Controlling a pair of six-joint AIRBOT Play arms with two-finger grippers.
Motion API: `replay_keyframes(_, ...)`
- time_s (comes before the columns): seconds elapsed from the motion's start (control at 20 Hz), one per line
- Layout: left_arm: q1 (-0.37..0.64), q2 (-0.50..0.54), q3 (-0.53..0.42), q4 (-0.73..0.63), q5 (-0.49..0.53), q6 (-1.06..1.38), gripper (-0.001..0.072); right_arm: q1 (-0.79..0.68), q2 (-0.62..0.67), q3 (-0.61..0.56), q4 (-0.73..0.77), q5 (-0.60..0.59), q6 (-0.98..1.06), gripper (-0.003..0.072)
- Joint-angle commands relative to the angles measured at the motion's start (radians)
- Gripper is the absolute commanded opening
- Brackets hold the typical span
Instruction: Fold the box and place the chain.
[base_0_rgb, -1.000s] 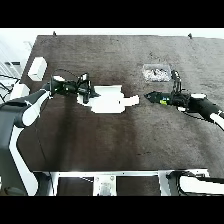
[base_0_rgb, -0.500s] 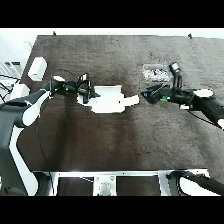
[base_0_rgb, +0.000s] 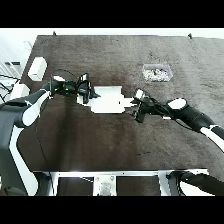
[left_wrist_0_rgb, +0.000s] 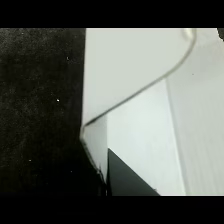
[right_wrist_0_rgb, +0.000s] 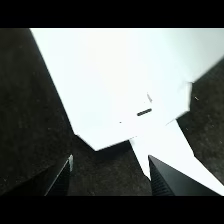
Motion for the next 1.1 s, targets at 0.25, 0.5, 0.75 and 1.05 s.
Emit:
replay_keyframes(0.25,0.001,0.0,0.0,-0.001,0.0,-0.001,0.002,0.099,-0.093,0.011,-0.01,-0.104,-0.064,0.0559)
replay_keyframes(0.5,0.001,0.0,0.0,-0.001,0.0,-0.001,0.002,0.144,-0.162,0.079,-0.008,-0.106,-0.083,0.0559)
replay_keyframes(0.75,0.001,0.0,0.0,-0.001,-0.001,-0.001,0.002,0.149,-0.199,0.085,-0.005,-0.106,-0.087,0.0559)
replay_keyframes(1.05,0.001,0.0,0.0,-0.001,-0.001,-0.001,0.002,0.148,-0.248,0.138,0.009,-0.148,-0.087,0.0558)
